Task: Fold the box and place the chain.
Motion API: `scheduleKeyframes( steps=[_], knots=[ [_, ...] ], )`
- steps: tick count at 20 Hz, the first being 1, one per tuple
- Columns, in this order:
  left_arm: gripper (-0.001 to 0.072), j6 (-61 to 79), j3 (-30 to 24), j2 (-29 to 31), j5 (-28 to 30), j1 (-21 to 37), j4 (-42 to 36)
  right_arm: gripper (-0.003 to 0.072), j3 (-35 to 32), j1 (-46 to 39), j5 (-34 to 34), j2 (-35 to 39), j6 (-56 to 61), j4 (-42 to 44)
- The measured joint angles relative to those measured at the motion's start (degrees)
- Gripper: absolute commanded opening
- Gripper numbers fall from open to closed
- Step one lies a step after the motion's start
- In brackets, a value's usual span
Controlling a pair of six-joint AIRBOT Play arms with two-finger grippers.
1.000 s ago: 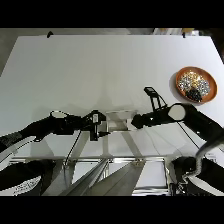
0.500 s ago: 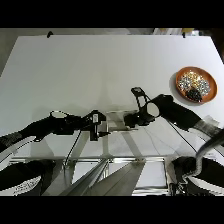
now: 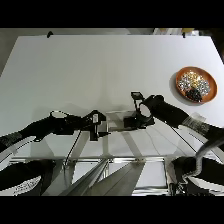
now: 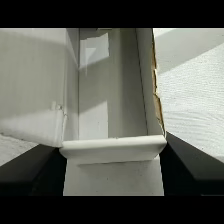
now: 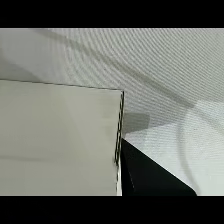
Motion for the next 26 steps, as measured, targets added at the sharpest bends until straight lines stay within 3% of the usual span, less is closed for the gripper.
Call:
scheduleKeyframes(
  steps=[1, 8, 9, 10, 11, 13, 15, 19, 20, 24, 25, 26],
  knots=[
    [0.0203, 0.0, 0.0, 0.0, 0.0, 0.0, 0.0, 0.0039, 0.0, 0.0, 0.3, -0.2, 0.3, -0.3],
    [0.0203, 0.0, 0.0, 0.0, -0.1, 0.0, 0.0, 0.0017, 0.1, 0.0, 0.6, -0.5, 1.1, -0.8],
    [0.0203, 0.0, 0.0, 0.0, -0.1, 0.0, 0.0, 0.0062, 0.1, 0.0, 0.5, -0.5, 1.1, -0.9],
    [0.0203, 0.0, 0.0, 0.0, 0.1, 0.0, 0.0, 0.0197, 0.1, 0.0, 0.4, -0.5, 1.0, -1.0],
    [0.0203, 0.0, 0.0, 0.0, 0.1, 0.0, 0.0, 0.0250, 0.1, 0.1, 0.5, -0.6, 0.9, -1.4],
    [0.0203, 0.0, 0.0, 0.0, 0.1, 0.0, 0.0, 0.0248, 0.1, 0.3, 0.2, -0.6, 0.9, -1.9],
    [0.0203, 0.0, 0.0, 0.0, 0.1, 0.0, 0.0, 0.0237, 0.0, 0.7, -0.2, -0.6, 0.9, -2.5],
    [0.0203, 0.0, 0.0, 0.0, 0.2, 0.0, -0.1, 0.0131, 0.0, 1.2, -1.7, -0.6, 0.9, -3.2],
    [0.0203, 0.0, 0.0, 0.0, 0.3, 0.0, -0.1, 0.0019, 0.0, 1.2, -2.1, -0.6, 0.9, -3.2],
    [0.0203, -0.2, 0.0, 0.0, 0.2, 0.0, -0.1, 0.0018, 0.1, 1.4, -2.3, -0.7, 1.0, -3.5],
    [0.0203, -0.1, 0.0, 0.0, 0.2, 0.0, -0.1, 0.0043, 0.1, 1.6, -2.4, -0.6, 1.0, -3.5],
    [0.0203, -0.1, 0.0, 0.0, 0.2, 0.0, -0.1, 0.0178, 0.0, 1.7, -2.5, -0.5, 0.7, -3.6]
  ],
)
